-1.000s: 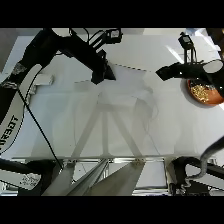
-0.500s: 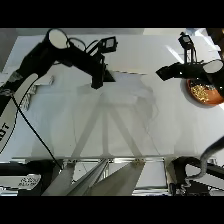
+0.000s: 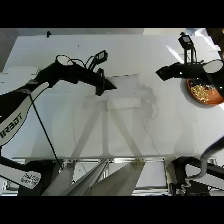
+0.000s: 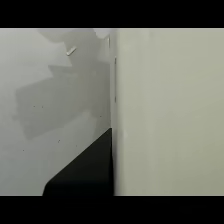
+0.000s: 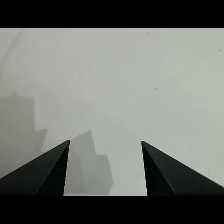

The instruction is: Fold the box and place the chain.

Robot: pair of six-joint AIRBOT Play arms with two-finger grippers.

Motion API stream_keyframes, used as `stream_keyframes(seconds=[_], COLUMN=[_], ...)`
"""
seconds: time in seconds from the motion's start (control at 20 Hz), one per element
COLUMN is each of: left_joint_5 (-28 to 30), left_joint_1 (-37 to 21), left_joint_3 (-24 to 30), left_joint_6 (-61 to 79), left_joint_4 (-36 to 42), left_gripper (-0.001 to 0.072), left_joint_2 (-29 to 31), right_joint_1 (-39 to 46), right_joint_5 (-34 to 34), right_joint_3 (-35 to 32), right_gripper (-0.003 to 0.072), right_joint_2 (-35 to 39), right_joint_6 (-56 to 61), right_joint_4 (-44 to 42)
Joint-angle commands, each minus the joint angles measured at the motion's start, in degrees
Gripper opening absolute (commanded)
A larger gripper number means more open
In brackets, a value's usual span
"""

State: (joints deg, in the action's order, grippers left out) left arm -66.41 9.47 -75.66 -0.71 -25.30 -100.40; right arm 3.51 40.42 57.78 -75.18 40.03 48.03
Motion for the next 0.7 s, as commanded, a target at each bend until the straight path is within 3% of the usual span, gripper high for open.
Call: stream_keyframes(seconds=[0.0, 0.35, 0.55, 0.65], left_joint_5=[1.70, 3.50, 2.71, 2.80], left_joint_1=[-0.26, -0.70, -0.85, -0.52], left_joint_3=[0.48, 0.48, 0.44, 0.42], left_joint_6=[3.96, 9.97, 17.44, 18.60], left_joint_4=[-4.07, -4.57, 7.67, 7.26], left_gripper=[-0.0002, -0.0002, -0.0002, -0.0002], left_joint_2=[-3.08, -5.09, -6.62, -7.08], right_joint_1=[0.02, 0.02, 0.02, 0.02], right_joint_5=[0.02, 0.02, 0.02, 0.02], right_joint_3=[0.07, 0.07, 0.07, 0.07], right_gripper=[0.0496, 0.0496, 0.0496, 0.0496], right_joint_2=[0.04, 0.04, 0.04, 0.04], right_joint_6=[0.02, 0.02, 0.02, 0.02], right_joint_4=[-0.02, -0.02, -0.02, -0.02])
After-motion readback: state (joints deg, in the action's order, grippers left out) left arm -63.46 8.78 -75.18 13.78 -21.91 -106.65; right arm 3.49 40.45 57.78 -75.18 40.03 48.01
